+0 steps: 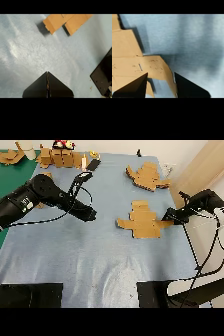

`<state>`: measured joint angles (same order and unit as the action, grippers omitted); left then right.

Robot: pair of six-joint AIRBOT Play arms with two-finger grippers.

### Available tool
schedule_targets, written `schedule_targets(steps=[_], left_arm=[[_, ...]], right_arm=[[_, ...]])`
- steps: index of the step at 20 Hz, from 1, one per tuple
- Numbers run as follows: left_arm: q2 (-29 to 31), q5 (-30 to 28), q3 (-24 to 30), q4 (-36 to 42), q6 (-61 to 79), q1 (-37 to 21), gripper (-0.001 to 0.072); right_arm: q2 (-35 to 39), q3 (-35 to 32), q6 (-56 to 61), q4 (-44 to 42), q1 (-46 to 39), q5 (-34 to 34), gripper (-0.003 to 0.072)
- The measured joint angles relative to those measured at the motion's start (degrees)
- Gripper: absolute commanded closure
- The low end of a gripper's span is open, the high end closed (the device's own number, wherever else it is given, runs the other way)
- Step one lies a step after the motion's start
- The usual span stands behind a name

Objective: Fold the box.

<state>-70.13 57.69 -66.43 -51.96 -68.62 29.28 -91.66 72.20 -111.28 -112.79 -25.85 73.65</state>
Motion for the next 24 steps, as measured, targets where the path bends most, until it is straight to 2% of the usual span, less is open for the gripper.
schedule_targets(steps=[3,4,5,6,7,9,10,11,15,18,20,24], left_arm=[[0.02,-0.11,0.00,1.27,0.00,0.00,0.0694],[0.02,-0.11,0.00,1.46,0.02,0.00,0.0595],[0.02,-0.13,0.00,1.68,0.02,0.00,0.0315],[0.02,-0.13,0.00,1.79,0.02,0.00,0.0293],[0.02,-0.17,0.00,2.03,-0.11,0.00,0.0295],[0.00,-0.22,0.00,2.12,-0.68,0.00,0.0295],[0.02,-0.26,0.00,2.16,-0.96,0.00,0.0294],[0.00,-0.26,0.00,2.19,-1.07,0.00,0.0294],[0.02,0.63,0.00,2.29,-1.07,-1.31,0.0293],[0.02,3.26,0.66,2.86,-0.04,-4.83,0.0293],[0.07,4.48,2.43,5.22,1.84,-7.98,0.0293],[0.07,4.76,9.35,11.80,8.09,-14.71,0.0293]], right_arm=[[-0.46,0.00,-1.09,-2.01,1.05,0.42,0.0250],[-0.57,0.00,-1.22,-2.29,1.40,0.46,0.0253],[-0.61,0.00,-1.38,-2.58,1.79,0.46,0.0254],[-0.66,0.00,-1.53,-2.84,2.16,0.46,0.0256],[-0.70,0.00,-1.68,-3.02,2.67,0.48,0.0299],[-0.72,0.00,-1.77,-3.45,3.56,1.03,0.0435],[-0.72,0.00,-1.92,-3.76,4.09,1.64,0.0541],[-0.72,0.00,-2.29,-4.17,4.63,2.29,0.0685],[-0.26,-0.15,-4.04,-10.01,8.20,5.01,0.0683],[1.81,-1.99,-5.27,-16.26,12.83,5.14,0.0684],[4.98,-5.38,-6.14,-18.91,16.72,3.28,0.0683],[15.76,-17.59,-6.95,-21.68,25.05,-4.68,0.0684]])
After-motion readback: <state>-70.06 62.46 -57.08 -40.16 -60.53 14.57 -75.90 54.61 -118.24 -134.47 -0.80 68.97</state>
